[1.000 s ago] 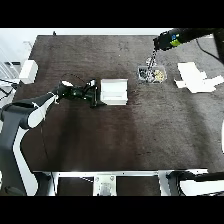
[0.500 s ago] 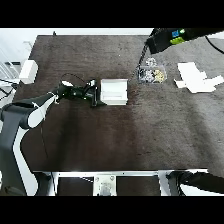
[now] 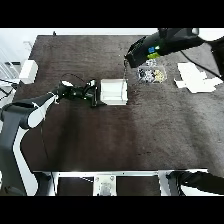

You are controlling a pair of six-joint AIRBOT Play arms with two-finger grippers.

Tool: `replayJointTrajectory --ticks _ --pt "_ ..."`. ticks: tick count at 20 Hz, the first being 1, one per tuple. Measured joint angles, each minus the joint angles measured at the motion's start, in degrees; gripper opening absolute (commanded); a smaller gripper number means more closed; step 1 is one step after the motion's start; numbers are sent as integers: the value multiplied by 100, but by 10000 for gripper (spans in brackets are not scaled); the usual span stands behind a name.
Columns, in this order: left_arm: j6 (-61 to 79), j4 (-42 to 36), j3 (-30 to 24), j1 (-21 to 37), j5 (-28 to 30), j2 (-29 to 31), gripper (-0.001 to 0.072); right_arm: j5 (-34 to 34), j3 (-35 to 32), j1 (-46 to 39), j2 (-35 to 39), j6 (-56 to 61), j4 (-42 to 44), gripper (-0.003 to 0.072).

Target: Fold the box and place the chain.

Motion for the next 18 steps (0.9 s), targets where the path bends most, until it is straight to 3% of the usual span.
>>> replayJointTrajectory --ticks 9,18 --pt "0 0 0 0 0 0 279 -1832 -1436 11 -116 90 293 13" --pt "0 0 0 0 0 0 279 -3364 -2612 11 -1316 302 542 13"
